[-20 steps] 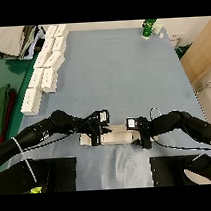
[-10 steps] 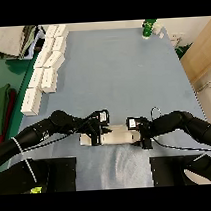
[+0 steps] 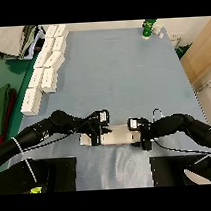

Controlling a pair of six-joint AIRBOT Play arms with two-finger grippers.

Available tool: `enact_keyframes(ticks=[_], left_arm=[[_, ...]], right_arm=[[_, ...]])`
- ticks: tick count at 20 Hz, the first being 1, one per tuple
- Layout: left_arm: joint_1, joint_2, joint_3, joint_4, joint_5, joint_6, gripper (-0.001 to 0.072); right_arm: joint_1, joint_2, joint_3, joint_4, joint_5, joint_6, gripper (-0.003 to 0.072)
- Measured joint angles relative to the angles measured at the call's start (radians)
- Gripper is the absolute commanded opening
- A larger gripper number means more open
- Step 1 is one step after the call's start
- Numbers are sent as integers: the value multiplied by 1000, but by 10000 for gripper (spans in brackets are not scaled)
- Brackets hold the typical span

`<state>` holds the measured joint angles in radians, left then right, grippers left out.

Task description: Fold the box.

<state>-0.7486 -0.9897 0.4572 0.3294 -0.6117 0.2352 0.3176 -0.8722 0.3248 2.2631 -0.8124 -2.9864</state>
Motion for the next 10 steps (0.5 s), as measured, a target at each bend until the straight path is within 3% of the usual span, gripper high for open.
enact_keyframes(ticks=[2,4,5,10], left_arm=[[0,0,0,0,0,0,13],[0,0,0,0,0,0,13],[0,0,0,0,0,0,13],[0,0,0,0,-1,0,13]], right_arm=[[0,0,-6,12,8,-7,686],[0,0,-10,19,13,-10,562],[0,0,-10,23,21,-11,542],[0,0,-12,23,22,-14,520]])
